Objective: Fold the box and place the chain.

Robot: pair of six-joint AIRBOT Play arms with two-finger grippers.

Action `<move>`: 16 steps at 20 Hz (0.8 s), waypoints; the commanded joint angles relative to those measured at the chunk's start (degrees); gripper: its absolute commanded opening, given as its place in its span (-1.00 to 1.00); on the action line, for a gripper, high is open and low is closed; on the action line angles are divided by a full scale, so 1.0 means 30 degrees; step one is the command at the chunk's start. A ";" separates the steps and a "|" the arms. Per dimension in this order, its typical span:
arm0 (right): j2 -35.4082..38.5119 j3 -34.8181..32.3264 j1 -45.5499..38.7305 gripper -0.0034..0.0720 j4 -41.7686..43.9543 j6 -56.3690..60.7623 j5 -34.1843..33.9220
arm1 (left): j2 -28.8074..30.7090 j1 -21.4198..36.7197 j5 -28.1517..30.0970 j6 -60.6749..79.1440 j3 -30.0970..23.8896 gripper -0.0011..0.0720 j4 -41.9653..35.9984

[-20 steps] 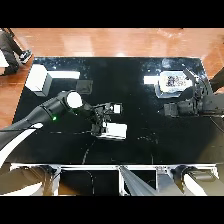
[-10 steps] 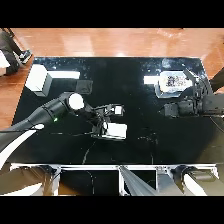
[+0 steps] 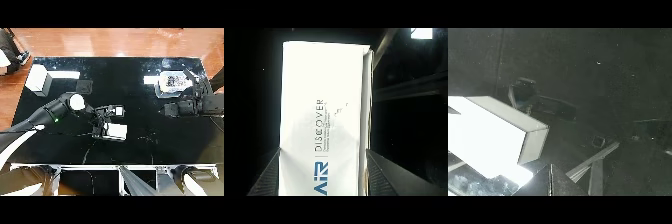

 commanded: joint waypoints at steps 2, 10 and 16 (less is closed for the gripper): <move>0.0007 -0.0007 -0.0007 -0.85 0.0000 0.0000 0.0007 | -0.0015 -0.0044 0.0160 -0.0007 -0.0007 0.78 0.0517; 0.0015 -0.0007 -0.0007 -0.85 -0.0080 -0.0007 0.0087 | -0.0022 -0.0357 0.0794 -0.0925 -0.0007 0.76 0.1778; 0.0007 -0.0007 -0.0007 -0.85 -0.0138 -0.0007 0.0372 | -0.0233 -0.0743 0.0787 -0.0933 -0.0007 0.76 0.1690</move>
